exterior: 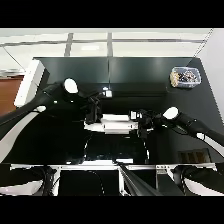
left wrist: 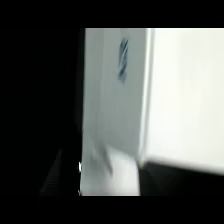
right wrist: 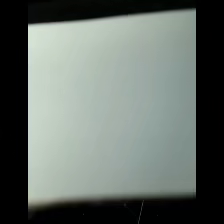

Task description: Fold the box and place the chain.

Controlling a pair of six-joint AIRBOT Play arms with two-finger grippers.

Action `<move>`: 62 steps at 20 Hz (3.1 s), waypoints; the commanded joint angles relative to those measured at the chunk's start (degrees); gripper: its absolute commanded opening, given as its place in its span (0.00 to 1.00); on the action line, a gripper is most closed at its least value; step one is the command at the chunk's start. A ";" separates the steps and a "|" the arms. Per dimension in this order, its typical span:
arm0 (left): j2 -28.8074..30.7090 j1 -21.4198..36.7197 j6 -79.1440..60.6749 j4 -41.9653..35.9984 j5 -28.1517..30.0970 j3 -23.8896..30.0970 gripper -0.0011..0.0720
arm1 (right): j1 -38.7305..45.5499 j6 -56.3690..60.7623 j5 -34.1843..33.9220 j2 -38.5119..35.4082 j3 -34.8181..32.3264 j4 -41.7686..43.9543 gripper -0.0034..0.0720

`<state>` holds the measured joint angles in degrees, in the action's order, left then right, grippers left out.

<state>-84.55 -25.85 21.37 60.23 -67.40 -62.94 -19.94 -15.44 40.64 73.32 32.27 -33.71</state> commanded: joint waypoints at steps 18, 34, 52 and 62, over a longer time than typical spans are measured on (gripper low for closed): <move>11.08 5.51 4.22 -44.19 22.23 20.85 0.05 | -0.04 0.02 1.16 0.04 -0.04 -0.13 0.06; -4.90 2.95 34.45 -9.73 7.78 2.16 0.05 | -0.04 0.70 0.24 0.04 -0.04 0.50 0.06; 17.84 12.83 -21.29 -26.64 18.71 29.68 0.98 | -0.04 0.87 0.07 0.04 -0.04 0.59 0.06; 14.23 2.75 -28.83 -17.70 21.97 27.23 0.95 | -0.04 0.90 0.13 0.04 -0.04 0.57 0.06</move>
<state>-68.79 -21.82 -5.45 41.82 -46.04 -35.46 -19.94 -14.57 40.69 73.34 32.23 -33.15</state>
